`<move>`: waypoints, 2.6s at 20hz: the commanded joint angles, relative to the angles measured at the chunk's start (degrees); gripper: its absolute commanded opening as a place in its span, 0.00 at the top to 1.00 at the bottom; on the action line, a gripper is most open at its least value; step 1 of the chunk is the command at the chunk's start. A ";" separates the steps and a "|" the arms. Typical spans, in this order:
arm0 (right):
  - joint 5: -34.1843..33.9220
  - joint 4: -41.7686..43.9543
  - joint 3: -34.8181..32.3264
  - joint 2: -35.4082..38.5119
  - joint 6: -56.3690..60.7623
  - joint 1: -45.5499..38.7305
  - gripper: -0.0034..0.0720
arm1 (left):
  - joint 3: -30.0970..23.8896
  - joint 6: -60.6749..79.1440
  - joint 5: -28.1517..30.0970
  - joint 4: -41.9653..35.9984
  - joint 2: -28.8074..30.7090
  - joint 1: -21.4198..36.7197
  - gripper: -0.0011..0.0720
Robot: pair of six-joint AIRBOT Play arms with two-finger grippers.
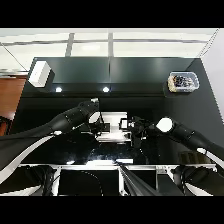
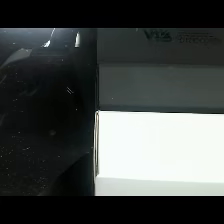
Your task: Fold the box and place the chain.
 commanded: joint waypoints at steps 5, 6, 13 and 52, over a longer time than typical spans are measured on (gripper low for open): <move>-2.67 1.90 -0.02 -0.50 0.04 0.98 0.69 | 0.00 -0.11 0.33 -0.09 0.02 0.04 0.95; -2.67 1.90 -0.02 -0.50 0.04 0.98 0.69 | 0.00 -0.11 0.35 -0.09 0.02 0.04 0.95; -2.80 1.95 -0.02 -0.50 0.63 0.98 0.61 | 0.00 -0.13 0.37 -0.07 0.02 0.04 0.95; 36.48 5.97 5.86 -7.10 62.16 -26.05 0.18 | 0.00 -0.13 0.37 -0.09 0.02 0.04 0.95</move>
